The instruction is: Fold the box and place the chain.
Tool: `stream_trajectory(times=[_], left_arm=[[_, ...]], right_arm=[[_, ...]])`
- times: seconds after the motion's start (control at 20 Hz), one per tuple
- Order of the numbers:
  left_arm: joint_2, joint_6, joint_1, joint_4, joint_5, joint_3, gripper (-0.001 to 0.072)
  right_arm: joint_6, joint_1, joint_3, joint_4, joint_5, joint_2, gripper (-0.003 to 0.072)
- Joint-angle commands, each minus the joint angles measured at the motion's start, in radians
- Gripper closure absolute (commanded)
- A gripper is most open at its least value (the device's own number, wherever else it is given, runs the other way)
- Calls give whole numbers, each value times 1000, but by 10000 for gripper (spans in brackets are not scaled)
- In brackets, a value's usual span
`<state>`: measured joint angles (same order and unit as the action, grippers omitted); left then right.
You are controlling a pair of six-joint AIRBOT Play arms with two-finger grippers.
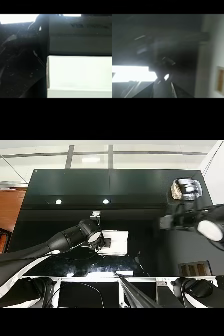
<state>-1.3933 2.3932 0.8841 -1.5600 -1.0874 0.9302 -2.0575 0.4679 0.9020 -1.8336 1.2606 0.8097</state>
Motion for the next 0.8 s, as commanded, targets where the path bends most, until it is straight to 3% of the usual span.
stream_trajectory(times=[0.0, 0.05, 0.1, 0.25, 0.4, 0.55, 0.65, 0.75], left_arm=[[0, 1, 0, 1, 5, 1, 681], [0, 1, 0, 1, 5, 1, 681], [0, 1, -1, 1, 6, 1, 681], [0, 1, -1, 2, 6, 1, 681], [0, 1, 0, 2, 6, 1, 681], [0, 1, 0, 8, 3, 1, 681], [0, 0, 0, 20, 3, 1, 681], [0, 0, 0, 24, 4, 1, 681]], right_arm=[[21, -225, -46, -100, -166, -19, 417], [21, -294, -51, -99, -227, 9, 158], [22, -350, -51, -92, -290, 45, -12], [45, -498, 7, 10, -465, 208, -13], [87, -582, 192, 151, -472, 438, -12], [83, -624, 444, 279, -377, 678, 9], [-32, -657, 610, 359, -246, 821, 126], [-137, -689, 727, 437, -159, 925, 126]])
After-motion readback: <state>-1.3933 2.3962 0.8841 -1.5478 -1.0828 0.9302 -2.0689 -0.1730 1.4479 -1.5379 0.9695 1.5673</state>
